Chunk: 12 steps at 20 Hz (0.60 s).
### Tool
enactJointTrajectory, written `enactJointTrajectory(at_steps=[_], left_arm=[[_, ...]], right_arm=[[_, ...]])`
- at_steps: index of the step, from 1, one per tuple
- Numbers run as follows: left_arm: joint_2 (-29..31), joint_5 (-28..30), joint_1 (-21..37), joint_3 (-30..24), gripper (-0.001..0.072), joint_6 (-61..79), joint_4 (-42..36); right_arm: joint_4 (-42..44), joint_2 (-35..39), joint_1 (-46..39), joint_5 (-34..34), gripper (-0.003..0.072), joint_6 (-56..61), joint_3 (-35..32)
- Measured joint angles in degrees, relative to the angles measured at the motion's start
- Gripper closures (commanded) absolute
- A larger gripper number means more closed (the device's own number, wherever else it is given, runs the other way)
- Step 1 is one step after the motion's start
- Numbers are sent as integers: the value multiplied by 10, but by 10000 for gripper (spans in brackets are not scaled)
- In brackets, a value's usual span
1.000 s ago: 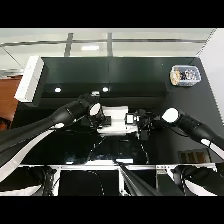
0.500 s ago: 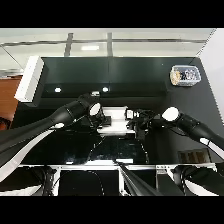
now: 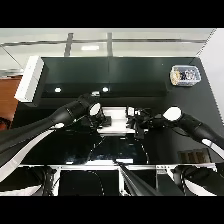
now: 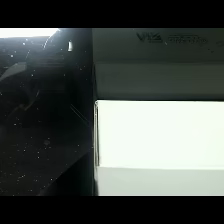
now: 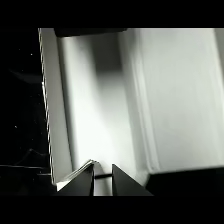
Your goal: Fold the box and place the chain.
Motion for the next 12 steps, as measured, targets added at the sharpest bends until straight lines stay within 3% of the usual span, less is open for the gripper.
enactJointTrajectory(at_steps=[1, 3, 4, 5, 10, 11, 12], left_arm=[[0, 0, 0, 0, 683, 0, 0], [0, 0, 0, 0, 683, 0, 0], [0, 0, 0, 0, 683, 0, 0], [0, 0, 0, 0, 683, 0, 0], [0, 0, 0, 0, 683, 1, 0], [0, 0, 0, 0, 683, 1, 0], [0, 0, 0, 0, 683, 1, 0]], right_arm=[[-17, 13, -9, 10, 550, 10, 0], [-50, 29, -28, 34, 335, 35, -1], [-63, 35, -35, 42, 143, 45, -3], [-70, 38, -40, 42, 80, 51, -7], [-69, 30, -50, 12, 85, 8, -24], [-54, 24, -51, 10, 207, -19, -24], [-31, 16, -52, 10, 216, -52, -26]])
